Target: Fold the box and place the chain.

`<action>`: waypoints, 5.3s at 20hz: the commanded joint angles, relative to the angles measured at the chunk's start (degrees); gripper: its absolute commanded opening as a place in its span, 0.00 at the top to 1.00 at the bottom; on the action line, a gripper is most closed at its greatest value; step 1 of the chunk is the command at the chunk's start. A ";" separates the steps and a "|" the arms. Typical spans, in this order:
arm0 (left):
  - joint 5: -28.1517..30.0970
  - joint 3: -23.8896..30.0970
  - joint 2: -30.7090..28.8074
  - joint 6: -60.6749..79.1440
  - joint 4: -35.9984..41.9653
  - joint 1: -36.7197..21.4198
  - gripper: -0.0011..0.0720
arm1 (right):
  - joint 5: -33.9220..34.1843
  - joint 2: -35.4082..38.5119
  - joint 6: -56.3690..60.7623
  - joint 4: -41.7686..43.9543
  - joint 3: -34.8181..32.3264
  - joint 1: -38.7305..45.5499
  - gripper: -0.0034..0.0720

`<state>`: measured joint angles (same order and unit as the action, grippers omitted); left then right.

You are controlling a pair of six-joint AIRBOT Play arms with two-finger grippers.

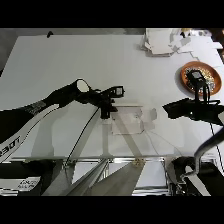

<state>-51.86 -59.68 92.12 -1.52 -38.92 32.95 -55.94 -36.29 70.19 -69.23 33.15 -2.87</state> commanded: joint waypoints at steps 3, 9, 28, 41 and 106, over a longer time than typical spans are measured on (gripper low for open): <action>-1.11 -0.17 -0.07 0.04 0.24 0.02 0.98 | 0.00 -0.02 -0.22 0.02 0.00 -0.02 0.41; -1.05 -0.17 0.26 0.00 -2.97 0.02 0.98 | 0.00 -0.02 -0.22 0.02 0.00 -0.04 0.41; -1.53 -0.17 0.57 0.00 -2.23 0.00 0.97 | -4.59 -0.04 -10.25 4.22 0.00 -0.04 0.93; -1.53 -0.17 0.57 0.00 -2.23 0.00 0.97 | -0.28 -6.34 -39.26 9.05 -8.92 -23.43 0.93; -1.53 -0.17 0.57 0.00 -2.23 0.00 0.97 | 12.87 -27.96 -93.35 38.07 -8.31 -8.76 0.03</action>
<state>-53.43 -59.88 92.73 -1.52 -41.15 32.93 -41.39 -62.30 -19.09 -33.85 24.58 -11.79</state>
